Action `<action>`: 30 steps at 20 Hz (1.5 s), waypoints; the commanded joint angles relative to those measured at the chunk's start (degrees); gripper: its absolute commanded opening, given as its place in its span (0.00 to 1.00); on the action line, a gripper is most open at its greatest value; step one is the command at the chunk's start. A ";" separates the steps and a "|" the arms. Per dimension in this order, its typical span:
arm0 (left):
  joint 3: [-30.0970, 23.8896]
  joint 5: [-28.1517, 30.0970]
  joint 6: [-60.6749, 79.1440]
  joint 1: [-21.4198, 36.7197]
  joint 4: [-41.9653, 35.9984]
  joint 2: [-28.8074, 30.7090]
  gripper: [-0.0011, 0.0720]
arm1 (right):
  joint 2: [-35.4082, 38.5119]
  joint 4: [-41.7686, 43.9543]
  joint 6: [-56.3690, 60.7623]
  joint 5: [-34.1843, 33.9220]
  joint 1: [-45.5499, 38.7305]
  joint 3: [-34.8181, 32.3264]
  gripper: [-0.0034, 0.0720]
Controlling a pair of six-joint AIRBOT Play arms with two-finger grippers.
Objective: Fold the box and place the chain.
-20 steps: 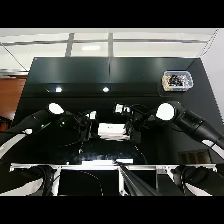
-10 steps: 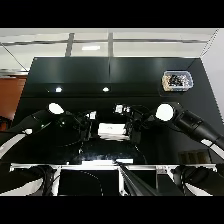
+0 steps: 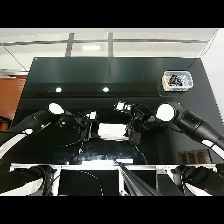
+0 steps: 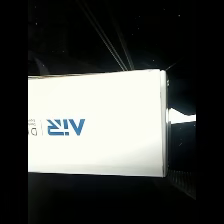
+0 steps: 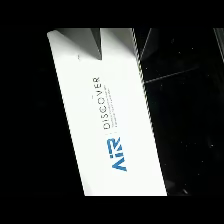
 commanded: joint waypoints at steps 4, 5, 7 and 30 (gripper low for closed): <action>0.07 0.00 0.02 0.02 0.00 -0.04 0.53 | 2.56 0.66 7.58 0.04 -0.15 1.64 0.41; 0.07 0.00 0.02 0.02 0.00 -0.04 0.53 | 3.50 0.68 10.40 0.07 -0.46 2.60 0.41; 0.07 0.00 0.02 0.02 0.00 -0.04 0.53 | 5.77 1.42 20.55 0.57 -1.84 3.78 0.39; 0.07 -0.04 0.04 0.02 0.00 -0.04 0.53 | -5.88 26.34 36.24 -13.90 -2.25 -8.44 0.07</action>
